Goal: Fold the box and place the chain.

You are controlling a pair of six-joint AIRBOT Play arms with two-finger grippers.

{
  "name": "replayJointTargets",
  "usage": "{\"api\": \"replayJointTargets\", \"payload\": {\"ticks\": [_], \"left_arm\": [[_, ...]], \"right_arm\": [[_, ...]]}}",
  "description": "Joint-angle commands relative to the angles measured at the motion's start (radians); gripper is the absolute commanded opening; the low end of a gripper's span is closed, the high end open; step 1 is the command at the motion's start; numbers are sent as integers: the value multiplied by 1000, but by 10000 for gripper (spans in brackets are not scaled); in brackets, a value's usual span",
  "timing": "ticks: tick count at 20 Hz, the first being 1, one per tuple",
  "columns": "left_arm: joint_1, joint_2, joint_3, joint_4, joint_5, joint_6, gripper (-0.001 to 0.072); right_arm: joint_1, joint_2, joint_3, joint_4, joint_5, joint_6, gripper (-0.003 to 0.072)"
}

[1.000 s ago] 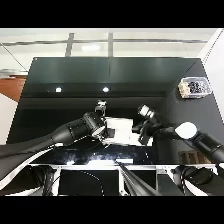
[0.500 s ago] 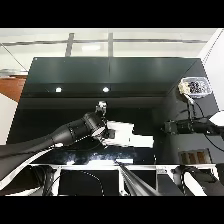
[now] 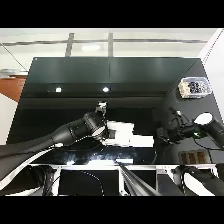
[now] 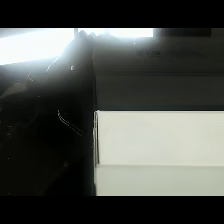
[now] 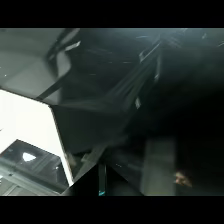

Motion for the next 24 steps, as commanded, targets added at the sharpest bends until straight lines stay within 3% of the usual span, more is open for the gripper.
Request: {"api": "replayJointTargets", "payload": {"ticks": [1,3,4,5,7,8,11,15,16,17,24], "left_arm": [[1,0,0,-9,-2,2,32],[1,0,0,-9,-2,2,32],[1,0,0,-9,-2,2,32],[1,0,0,-9,-2,2,32],[1,0,0,-8,-2,2,32],[1,0,0,-8,-2,2,32],[1,0,0,-9,-1,2,32],[1,0,0,-8,-1,2,32],[1,0,0,-8,-2,2,32],[1,0,0,-8,-2,2,32],[1,0,0,-8,-2,2,32]], "right_arm": [[117,-69,-2,130,-68,-65,60],[173,-71,-1,186,-114,-87,85],[190,-71,-1,210,-124,-105,167],[197,-71,4,227,-119,-127,290],[197,-71,33,228,-74,-161,607],[197,-71,51,228,-41,-179,663],[197,-71,90,229,24,-187,661],[210,-71,97,255,13,-185,659],[229,-71,97,261,-5,-169,648],[254,-71,101,260,-21,-141,574],[469,-71,126,243,-242,27,569]]}}
